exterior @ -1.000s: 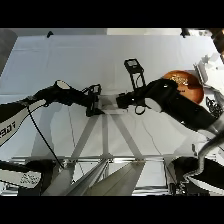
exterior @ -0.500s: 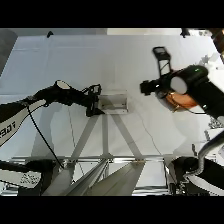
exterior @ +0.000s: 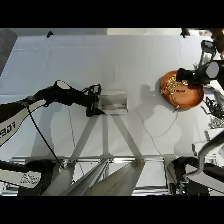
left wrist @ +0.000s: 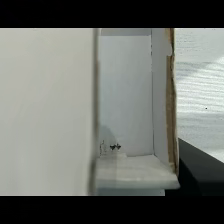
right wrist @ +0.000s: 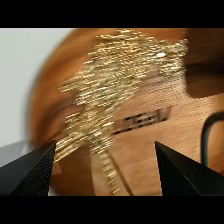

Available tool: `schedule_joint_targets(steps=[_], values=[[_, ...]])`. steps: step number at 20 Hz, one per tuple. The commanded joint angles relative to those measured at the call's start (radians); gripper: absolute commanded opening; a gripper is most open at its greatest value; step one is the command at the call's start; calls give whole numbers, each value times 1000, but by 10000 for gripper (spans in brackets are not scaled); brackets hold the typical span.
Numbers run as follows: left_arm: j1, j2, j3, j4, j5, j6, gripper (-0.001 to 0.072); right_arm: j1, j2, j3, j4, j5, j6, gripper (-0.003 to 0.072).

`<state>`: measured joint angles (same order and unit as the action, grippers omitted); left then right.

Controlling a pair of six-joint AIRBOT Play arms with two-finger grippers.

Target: Fold the box and place the chain.

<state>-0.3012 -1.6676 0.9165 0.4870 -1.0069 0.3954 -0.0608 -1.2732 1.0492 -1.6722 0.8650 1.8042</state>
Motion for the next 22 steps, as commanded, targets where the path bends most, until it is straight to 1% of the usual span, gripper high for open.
schedule_joint_targets(steps=[1,4,7,9,14,15,17,18,19,20,21,22], values=[[0,0,0,0,0,0,260,-64,-122,42,74,-32,-95,698],[0,0,0,0,0,0,260,-63,-249,143,90,-23,-104,698],[0,0,0,0,0,0,260,-63,-358,231,92,23,-112,698],[0,0,0,0,0,0,260,-63,-400,254,104,24,-113,698],[0,0,0,0,0,0,260,-63,-439,254,101,33,-138,688],[0,0,0,0,0,0,260,-63,-446,254,101,36,-138,655],[0,0,0,0,0,0,260,-63,-454,254,101,37,-138,627],[0,0,0,0,0,0,260,-63,-455,254,101,39,-138,550],[0,0,0,0,0,0,260,-63,-456,254,101,41,-138,514],[0,0,0,0,0,0,260,-63,-456,254,101,44,-138,510],[0,0,0,0,0,0,260,-63,-456,254,102,49,-138,402],[0,0,0,0,0,0,260,-63,-456,254,102,57,-138,272]])
